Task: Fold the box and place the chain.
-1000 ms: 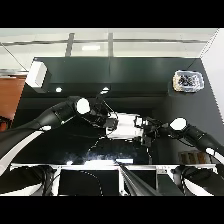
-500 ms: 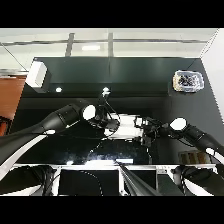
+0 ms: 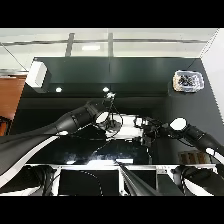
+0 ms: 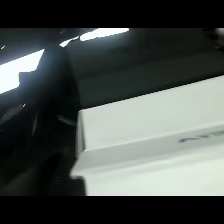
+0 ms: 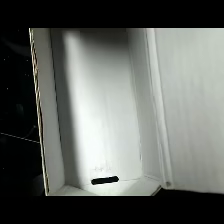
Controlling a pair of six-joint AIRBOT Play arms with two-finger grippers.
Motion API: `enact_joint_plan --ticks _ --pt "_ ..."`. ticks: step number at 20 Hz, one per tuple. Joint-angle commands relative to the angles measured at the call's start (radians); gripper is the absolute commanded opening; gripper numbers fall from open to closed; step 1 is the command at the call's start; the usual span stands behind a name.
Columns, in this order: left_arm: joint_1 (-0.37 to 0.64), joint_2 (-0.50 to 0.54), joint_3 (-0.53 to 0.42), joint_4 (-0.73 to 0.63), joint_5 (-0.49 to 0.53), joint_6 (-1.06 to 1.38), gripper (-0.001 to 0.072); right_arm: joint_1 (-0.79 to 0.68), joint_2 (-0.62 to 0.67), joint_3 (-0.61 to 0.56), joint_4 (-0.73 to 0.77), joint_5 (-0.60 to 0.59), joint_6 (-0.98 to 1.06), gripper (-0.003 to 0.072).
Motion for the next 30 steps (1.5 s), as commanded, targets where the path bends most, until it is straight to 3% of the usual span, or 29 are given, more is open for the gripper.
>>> enact_joint_plan --ticks 1,17,19,20,22,25,26,27,28,30 --pt "-0.008 -0.015 0.023 0.029 -0.046 -0.061 0.0307 0.0 0.0 0.0 0.0 0.0 0.0 0.0095" --pt "-0.023 -0.111 0.081 0.034 -0.091 -0.227 0.0268 0.0 0.0 0.0 0.0 0.0 0.0 0.0095" --pt "-0.023 -0.112 0.085 0.034 -0.091 -0.227 0.0131 0.0 0.0 0.0 0.0 0.0 0.0 0.0095" --pt "-0.023 -0.113 0.088 0.033 -0.091 -0.227 0.0123 0.0 0.0 0.0 0.0 0.0 0.0 0.0095" --pt "-0.023 -0.113 0.089 0.033 -0.093 -0.227 0.0019 0.0 0.0 0.0 0.0 0.0 0.0 0.0095" --pt "-0.023 -0.113 0.089 0.033 -0.1 -0.227 0.0019 0.0 0.0 0.0 0.0 0.0 0.0 0.0095" --pt "-0.023 -0.113 0.089 0.03 -0.099 -0.227 0.0023 0.0 0.0 0.0 0.0 0.0 0.0 0.0095" --pt "-0.023 -0.113 0.092 0.029 -0.098 -0.227 0.015 0.0 0.0 0.0 0.0 0.0 0.0 0.0094" --pt "-0.023 -0.113 0.095 0.029 -0.098 -0.227 0.0339 0.0 0.0 0.0 0.0 0.0 0.0 0.0095" --pt "-0.023 -0.113 0.1 0.033 -0.1 -0.228 0.0353 0.0 0.0 0.0 0.0 0.0 0.0 0.0095"
